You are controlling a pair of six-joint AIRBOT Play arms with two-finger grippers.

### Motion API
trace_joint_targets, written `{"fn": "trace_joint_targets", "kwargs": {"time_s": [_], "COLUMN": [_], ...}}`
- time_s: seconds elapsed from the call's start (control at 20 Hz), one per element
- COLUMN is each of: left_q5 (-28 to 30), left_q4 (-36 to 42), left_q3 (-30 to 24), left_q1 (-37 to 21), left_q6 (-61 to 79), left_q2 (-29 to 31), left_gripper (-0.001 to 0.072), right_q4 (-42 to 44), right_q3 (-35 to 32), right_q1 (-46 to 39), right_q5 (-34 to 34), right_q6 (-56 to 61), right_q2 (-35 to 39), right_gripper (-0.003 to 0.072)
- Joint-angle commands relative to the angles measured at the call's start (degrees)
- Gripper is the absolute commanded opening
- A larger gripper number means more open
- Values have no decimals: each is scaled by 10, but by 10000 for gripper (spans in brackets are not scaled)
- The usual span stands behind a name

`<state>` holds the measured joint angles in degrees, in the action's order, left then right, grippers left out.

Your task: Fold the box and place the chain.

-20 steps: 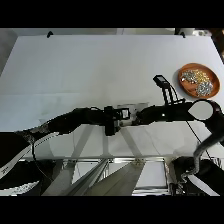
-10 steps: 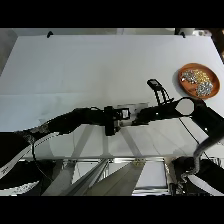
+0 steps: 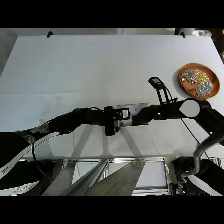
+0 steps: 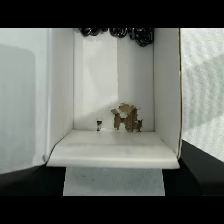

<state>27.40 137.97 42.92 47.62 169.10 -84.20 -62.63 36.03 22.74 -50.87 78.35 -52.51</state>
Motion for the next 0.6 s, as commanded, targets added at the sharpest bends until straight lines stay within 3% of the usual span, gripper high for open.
{"fn": "trace_joint_targets", "kwargs": {"time_s": [0.0,0.2,0.35,0.45,0.55], "left_q5": [0,0,0,0,0], "left_q4": [0,0,0,0,0], "left_q3": [0,0,0,0,0], "left_q1": [0,0,0,0,0], "left_q6": [0,0,0,0,0], "left_q2": [0,0,0,0,0], "left_gripper": [153,153,153,153,153], "right_q4": [-108,-290,-337,-320,-284], "right_q3": [0,0,0,0,0], "right_q1": [0,0,-2,-23,-44], "right_q5": [-23,-74,-77,-53,-49], "right_q6": [30,102,101,10,-182], "right_q2": [66,94,92,74,43], "right_gripper": [199,199,198,194,194]}}
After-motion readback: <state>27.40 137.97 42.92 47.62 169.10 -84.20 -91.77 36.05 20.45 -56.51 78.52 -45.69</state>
